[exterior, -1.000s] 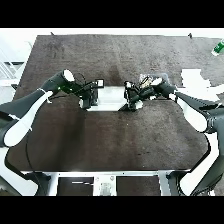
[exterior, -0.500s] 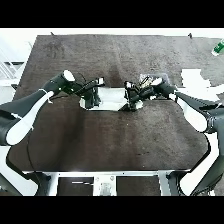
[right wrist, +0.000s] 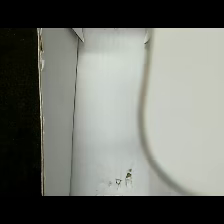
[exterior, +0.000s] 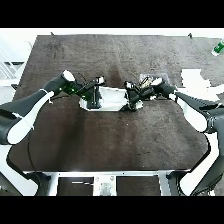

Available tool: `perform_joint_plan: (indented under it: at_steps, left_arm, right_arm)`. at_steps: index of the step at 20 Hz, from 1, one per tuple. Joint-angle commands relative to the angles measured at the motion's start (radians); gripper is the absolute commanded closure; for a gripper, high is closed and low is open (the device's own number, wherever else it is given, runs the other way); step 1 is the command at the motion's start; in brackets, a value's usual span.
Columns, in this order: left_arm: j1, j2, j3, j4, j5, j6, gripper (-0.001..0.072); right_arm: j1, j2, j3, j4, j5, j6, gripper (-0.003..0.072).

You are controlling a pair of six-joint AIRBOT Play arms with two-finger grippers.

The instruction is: Fold the box and place the chain.

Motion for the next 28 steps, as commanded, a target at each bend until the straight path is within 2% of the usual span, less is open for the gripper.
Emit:
perform_joint_plan:
  at_steps: [1, 4, 5, 6, 7, 9, 12, 13, 17, 21, 26, 28]
  left_arm:
    - [0.000, -0.001, 0.000, -0.003, -0.014, -0.005, -0.0009]
    - [0.000, -0.002, 0.000, -0.003, -0.015, -0.005, -0.0007]
    - [0.001, -0.002, 0.000, -0.003, -0.016, -0.004, 0.0062]
    - [0.006, -0.002, 0.000, -0.003, -0.021, -0.003, 0.0335]
    - [0.012, -0.002, 0.001, -0.003, -0.035, 0.003, 0.0448]
    - [0.028, -0.002, 0.003, -0.006, -0.060, 0.005, 0.0593]
    - [0.047, -0.002, 0.003, -0.016, -0.110, 0.005, 0.0598]
    - [0.053, -0.002, 0.003, -0.017, -0.134, 0.014, 0.0689]
    - [0.084, 0.016, 0.003, -0.138, -0.254, 0.083, 0.0694]
    - [0.128, 0.095, 0.003, -0.192, -0.290, 0.099, 0.0695]
    - [0.161, 0.121, -0.002, -0.182, -0.259, -0.053, 0.0699]
    - [0.161, 0.121, -0.014, -0.183, -0.188, -0.198, 0.0700]
  right_arm:
    - [0.000, 0.000, 0.000, 0.002, -0.004, 0.001, 0.0192]
    - [0.000, 0.000, 0.000, 0.002, -0.004, 0.001, 0.0192]
    - [0.000, 0.000, 0.000, 0.002, -0.004, 0.001, 0.0192]
    - [0.000, 0.000, 0.000, 0.002, -0.003, 0.001, 0.0192]
    - [0.000, 0.000, 0.000, 0.002, -0.004, 0.001, 0.0192]
    - [0.000, 0.000, 0.000, 0.002, -0.004, 0.001, 0.0192]
    - [0.000, 0.000, 0.000, 0.002, -0.003, 0.001, 0.0192]
    - [0.000, 0.000, 0.000, 0.002, -0.004, 0.001, 0.0192]
    - [0.000, 0.000, 0.000, 0.002, -0.004, 0.001, 0.0192]
    - [0.000, 0.000, 0.000, 0.002, -0.004, 0.001, 0.0192]
    - [0.000, 0.000, 0.000, 0.002, -0.004, 0.001, 0.0192]
    - [0.000, 0.000, 0.000, 0.002, -0.004, 0.001, 0.0192]
